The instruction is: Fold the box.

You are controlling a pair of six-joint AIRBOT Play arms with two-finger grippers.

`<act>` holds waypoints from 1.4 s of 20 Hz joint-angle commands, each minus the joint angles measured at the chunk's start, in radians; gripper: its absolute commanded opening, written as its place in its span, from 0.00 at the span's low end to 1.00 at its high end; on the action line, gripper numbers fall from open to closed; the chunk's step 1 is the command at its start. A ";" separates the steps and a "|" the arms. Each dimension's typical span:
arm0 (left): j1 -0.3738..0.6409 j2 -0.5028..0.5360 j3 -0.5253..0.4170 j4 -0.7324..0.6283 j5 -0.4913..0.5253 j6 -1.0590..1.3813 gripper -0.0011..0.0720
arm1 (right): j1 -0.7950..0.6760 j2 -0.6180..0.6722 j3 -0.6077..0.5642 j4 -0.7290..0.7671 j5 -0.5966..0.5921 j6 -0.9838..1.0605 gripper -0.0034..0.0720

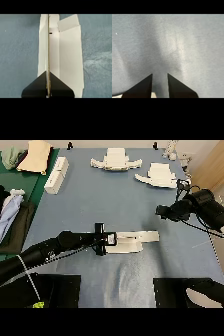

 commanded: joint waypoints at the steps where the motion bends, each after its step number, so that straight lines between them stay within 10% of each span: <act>1: 0.001 -0.016 0.002 -0.007 0.034 -0.001 0.03 | 0.001 0.000 0.000 0.010 0.004 0.000 0.42; 4: 0.055 0.013 0.075 -0.006 -0.011 -0.035 0.03 | 0.001 0.000 0.000 0.010 0.003 0.000 0.42; 11: 0.306 -0.069 0.318 0.276 -0.576 -0.298 0.03 | 0.002 0.000 0.000 0.012 0.010 0.000 0.42; 28: 0.311 -0.284 0.421 0.262 -0.664 -0.402 0.04 | 0.003 0.000 0.000 0.022 0.019 0.000 0.42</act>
